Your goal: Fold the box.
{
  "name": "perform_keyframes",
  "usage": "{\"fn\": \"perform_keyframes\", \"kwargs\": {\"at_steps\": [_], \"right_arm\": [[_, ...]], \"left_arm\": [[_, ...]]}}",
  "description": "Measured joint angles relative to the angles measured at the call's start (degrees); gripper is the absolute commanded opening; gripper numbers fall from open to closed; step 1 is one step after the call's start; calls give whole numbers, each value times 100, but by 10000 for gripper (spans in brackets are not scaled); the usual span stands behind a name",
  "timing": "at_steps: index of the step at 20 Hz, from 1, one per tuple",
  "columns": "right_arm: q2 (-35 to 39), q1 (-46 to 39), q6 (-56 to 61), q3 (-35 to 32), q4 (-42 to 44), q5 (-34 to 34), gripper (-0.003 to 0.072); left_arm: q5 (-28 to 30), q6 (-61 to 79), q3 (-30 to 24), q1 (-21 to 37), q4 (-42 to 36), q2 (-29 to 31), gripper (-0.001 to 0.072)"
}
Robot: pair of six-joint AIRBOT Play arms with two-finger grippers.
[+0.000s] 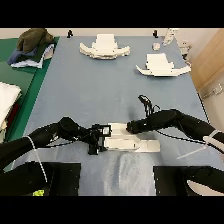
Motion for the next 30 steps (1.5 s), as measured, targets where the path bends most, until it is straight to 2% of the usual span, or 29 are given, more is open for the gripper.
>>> {"fn": "perform_keyframes", "kwargs": {"at_steps": [4, 8, 9, 10, 13, 14, 17, 20, 27, 28, 29, 30], "right_arm": [[931, 0, -2, 0, -343, -164, 14], [1952, 0, -181, -4, -758, -920, 16], [2194, 0, -382, -17, -822, -1257, 81], [2393, 0, -555, -42, -885, -1589, 282], [2857, 2, -953, -195, -1298, -2540, 573], [2946, 2, -1071, -269, -1506, -2730, 596], [3047, 2, -1700, -560, -2157, -2833, 597], [2955, 0, -2699, -890, -2428, -2273, 597], [2269, 2, -4909, -1231, -1834, -1082, 588], [2166, 0, -5163, -1241, -1687, -970, 576], [2090, 2, -5370, -1248, -1545, -885, 485], [2028, 2, -5556, -1255, -1401, -835, 442]], "left_arm": [[2, -4, 0, 0, -2, 0, 511], [2, -4, 0, 0, -2, 0, 511], [4, -4, 0, 0, -2, 0, 511], [4, -7, 0, 0, -4, 0, 511], [4, -7, 0, 0, -4, 0, 511], [4, -9, 0, 0, -4, 0, 511], [7, -9, 0, 0, -4, 0, 511], [7, -11, 0, 0, -4, 0, 511], [7, -11, 0, 0, -4, 0, 511], [7, -11, 0, 0, -4, 0, 511], [7, -11, 0, 0, -4, 0, 511], [7, -11, 0, 0, -7, 0, 511]]}}
